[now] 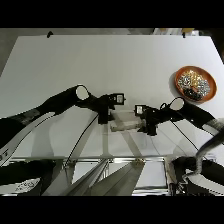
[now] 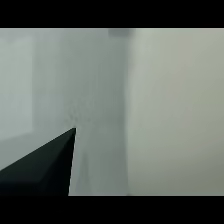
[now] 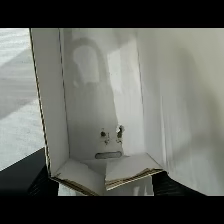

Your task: Fold the box and place the chain.

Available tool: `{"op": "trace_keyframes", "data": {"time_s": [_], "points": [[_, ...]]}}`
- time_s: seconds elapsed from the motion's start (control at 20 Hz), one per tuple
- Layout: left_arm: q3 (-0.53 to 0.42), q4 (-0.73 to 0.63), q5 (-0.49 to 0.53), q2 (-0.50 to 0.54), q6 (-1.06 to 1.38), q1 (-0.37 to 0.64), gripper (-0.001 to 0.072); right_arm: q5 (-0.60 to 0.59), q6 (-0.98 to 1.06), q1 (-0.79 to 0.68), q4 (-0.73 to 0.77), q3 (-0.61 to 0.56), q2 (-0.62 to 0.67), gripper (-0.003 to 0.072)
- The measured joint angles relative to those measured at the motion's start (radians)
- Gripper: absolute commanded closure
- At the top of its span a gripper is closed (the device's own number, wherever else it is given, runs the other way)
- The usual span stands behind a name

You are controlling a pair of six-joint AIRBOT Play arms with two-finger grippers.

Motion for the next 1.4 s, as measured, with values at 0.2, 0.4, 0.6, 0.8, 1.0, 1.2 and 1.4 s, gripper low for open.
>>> {"op": "trace_keyframes", "data": {"time_s": [0.2,0.4,0.6,0.8,1.0,1.2,1.4], "points": [[0.0,0.195,-0.073,0.137,-0.191,0.0,0.0245,-0.004,0.003,0.0,0.0,0.0,0.0,0.0368],[0.0,0.313,-0.149,0.266,-0.349,-0.013,0.0702,-0.006,0.003,0.0,0.0,0.0,0.0,0.0368],[0.0,0.279,-0.183,0.301,-0.436,-0.086,0.0706,-0.006,0.003,0.0,0.0,0.0,0.0,0.0368],[0.0,0.149,-0.035,0.228,-0.493,-0.146,0.0706,-0.007,0.003,0.0,-0.001,0.0,0.0,0.0368],[0.0,0.071,0.197,0.113,-0.621,-0.16,0.0706,-0.008,0.003,0.0,-0.001,0.0,0.0,0.0368],[0.0,0.044,0.341,0.019,-0.716,-0.165,0.0705,-0.008,0.003,0.0,0.0,0.0,0.0,0.0368],[0.0,0.037,0.374,-0.005,-0.759,-0.164,0.0706,-0.008,0.003,0.0,-0.001,0.0,0.0,0.0368]]}}
